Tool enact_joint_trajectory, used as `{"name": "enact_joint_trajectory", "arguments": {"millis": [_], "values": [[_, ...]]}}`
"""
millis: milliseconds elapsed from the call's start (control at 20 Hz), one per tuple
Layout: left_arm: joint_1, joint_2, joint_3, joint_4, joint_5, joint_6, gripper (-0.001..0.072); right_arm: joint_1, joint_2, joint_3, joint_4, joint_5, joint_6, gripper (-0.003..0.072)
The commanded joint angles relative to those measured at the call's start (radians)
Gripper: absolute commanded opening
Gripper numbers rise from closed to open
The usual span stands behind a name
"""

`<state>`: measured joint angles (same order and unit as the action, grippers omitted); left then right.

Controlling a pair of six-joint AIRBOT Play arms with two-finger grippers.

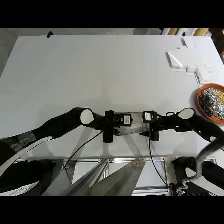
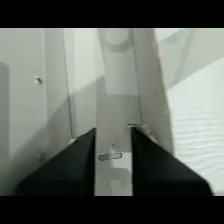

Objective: Fold the box and place the chain.

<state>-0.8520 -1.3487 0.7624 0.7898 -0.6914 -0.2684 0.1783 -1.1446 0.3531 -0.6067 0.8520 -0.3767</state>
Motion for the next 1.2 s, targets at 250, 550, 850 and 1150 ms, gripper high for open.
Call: {"name": "enact_joint_trajectory", "arguments": {"millis": [250, 550, 850, 1150], "values": [[0.134, 0.233, 0.000, 0.349, -0.182, -0.780, 0.0002, 0.000, 0.001, 0.001, 0.002, -0.003, 0.002, 0.0397], [0.257, 0.235, -0.048, 0.350, -0.246, -1.242, 0.0001, 0.000, 0.001, 0.001, 0.002, -0.003, 0.002, 0.0397], [0.254, 0.106, -0.154, 0.097, -0.143, -1.329, 0.0002, 0.000, 0.001, 0.001, 0.002, -0.003, 0.002, 0.0397], [0.192, 0.056, -0.153, -0.062, -0.085, -1.289, 0.0007, 0.000, 0.001, 0.001, 0.002, -0.003, 0.002, 0.0397]]}}
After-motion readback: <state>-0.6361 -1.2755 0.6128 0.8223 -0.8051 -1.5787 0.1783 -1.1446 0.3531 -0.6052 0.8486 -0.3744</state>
